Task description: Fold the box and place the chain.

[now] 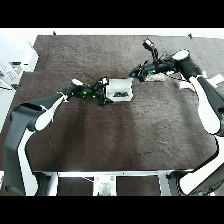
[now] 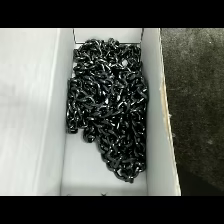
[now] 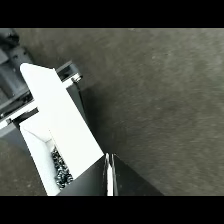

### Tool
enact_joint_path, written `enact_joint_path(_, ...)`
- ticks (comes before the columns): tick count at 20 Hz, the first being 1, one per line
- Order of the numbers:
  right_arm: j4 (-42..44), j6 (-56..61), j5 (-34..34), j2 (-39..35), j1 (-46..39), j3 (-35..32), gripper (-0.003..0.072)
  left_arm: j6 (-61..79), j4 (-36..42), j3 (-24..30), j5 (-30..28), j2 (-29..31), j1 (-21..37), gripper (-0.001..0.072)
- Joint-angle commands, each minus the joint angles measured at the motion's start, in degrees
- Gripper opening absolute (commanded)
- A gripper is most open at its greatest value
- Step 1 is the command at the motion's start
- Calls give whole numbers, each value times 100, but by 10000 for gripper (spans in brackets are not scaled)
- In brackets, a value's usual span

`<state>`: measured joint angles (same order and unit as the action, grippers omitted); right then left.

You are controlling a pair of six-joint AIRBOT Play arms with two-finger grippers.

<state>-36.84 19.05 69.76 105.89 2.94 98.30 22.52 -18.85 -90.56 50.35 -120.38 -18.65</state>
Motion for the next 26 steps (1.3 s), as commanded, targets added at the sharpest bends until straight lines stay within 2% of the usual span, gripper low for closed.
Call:
enact_joint_path(1,-109,-98,496,146,129,66,57,2,-2,0,-2,-2,2,327)
enact_joint_path(6,-144,-133,1016,151,229,66,84,2,-2,0,-2,-2,2,328)
enact_joint_path(8,-249,-138,1158,151,271,63,159,0,-2,0,-2,-2,2,327)
enact_joint_path(9,-326,-186,1152,155,308,57,197,0,-2,0,0,-2,2,327)
enact_joint_path(12,-369,-354,1108,236,361,52,198,0,-2,0,0,-2,2,327)
enact_joint_path(14,-369,-527,994,271,420,52,239,2,-2,0,0,-2,2,327)
enact_joint_path(18,-372,-632,863,308,570,50,239,0,-2,0,0,-2,2,328)
enact_joint_path(19,-374,-632,844,326,595,50,262,0,-2,0,0,-2,2,327)
enact_joint_path(20,-372,-662,789,343,595,50,384,0,0,0,0,-2,2,328)
enact_joint_path(21,-374,-748,748,361,595,50,465,0,-2,0,2,-2,2,327)
enact_joint_path(24,-393,-811,671,400,592,50,454,0,-2,0,0,-2,2,327)
enact_joint_path(26,-409,-890,586,404,590,50,409,0,0,0,0,-2,2,328)
